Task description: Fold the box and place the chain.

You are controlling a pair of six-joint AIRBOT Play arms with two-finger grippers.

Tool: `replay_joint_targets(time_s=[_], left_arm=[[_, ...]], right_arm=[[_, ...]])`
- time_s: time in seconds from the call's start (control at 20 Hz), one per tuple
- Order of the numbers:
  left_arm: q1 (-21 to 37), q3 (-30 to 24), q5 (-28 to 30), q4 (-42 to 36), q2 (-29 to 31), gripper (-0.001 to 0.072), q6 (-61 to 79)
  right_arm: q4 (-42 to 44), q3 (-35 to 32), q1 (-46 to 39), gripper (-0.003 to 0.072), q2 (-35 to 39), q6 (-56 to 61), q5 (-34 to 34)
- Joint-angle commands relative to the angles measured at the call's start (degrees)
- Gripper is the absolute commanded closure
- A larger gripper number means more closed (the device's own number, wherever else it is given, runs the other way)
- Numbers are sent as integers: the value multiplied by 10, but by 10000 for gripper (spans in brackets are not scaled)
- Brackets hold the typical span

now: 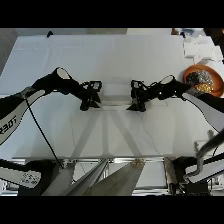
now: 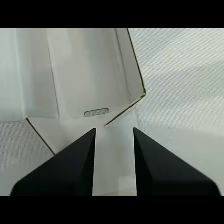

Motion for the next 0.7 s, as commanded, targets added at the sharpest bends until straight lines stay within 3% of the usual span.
replay_joint_targets(time_s=[0.0, 0.2, 0.3, 0.45, 0.65], left_arm=[[-3, 0, 12, 2, -4, 489, -11], [19, 0, -43, 20, -4, 511, -52], [41, 0, -55, 19, -4, 485, -64], [63, 0, -45, 16, -4, 303, -71], [57, 0, -22, -38, -4, 288, -54]], right_arm=[[0, 0, 0, 229, 0, 0, 0], [0, 0, 0, 229, 0, 0, 0], [0, 0, 0, 229, 0, 0, 0], [0, 0, 0, 229, 0, 0, 0], [0, 0, 0, 229, 0, 0, 0]])
